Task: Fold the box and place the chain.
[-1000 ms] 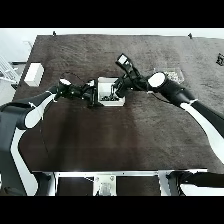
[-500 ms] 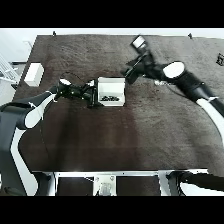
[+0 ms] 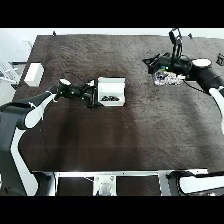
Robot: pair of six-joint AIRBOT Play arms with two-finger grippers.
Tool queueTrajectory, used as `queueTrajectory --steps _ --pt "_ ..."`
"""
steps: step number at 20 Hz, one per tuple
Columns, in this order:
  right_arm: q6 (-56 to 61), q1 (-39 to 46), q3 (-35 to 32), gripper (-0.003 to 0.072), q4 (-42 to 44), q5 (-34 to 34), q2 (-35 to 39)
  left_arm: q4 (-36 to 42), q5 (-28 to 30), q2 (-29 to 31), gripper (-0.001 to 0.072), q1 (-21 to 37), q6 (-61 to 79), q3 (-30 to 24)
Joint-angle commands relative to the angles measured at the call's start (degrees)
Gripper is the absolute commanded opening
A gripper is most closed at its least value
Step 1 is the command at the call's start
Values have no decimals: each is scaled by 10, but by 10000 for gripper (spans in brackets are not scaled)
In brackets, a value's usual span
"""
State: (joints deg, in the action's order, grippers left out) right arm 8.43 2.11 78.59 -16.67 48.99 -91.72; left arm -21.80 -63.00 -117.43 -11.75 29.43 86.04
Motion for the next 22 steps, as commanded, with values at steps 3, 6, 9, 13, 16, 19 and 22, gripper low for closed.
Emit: queueTrajectory --steps 3,6,9,13,16,19,22 --pt "-29 -17 59 9 50 105 -127 0 0 0 354 0 0 0" --pt "-14 -51 77 8 -4 113 -150 0 0 0 354 0 0 0" --pt "-14 -84 79 9 -56 113 -150 0 0 0 354 0 0 0" --pt "-5 -92 105 9 -81 169 -150 0 0 0 354 0 0 0" --pt "13 -96 138 9 -121 255 -150 0 0 0 354 0 0 0" --pt "36 -114 147 10 -185 284 -150 0 0 0 354 0 0 0" --pt "33 -130 148 208 -190 288 -150 0 0 0 354 0 0 0"
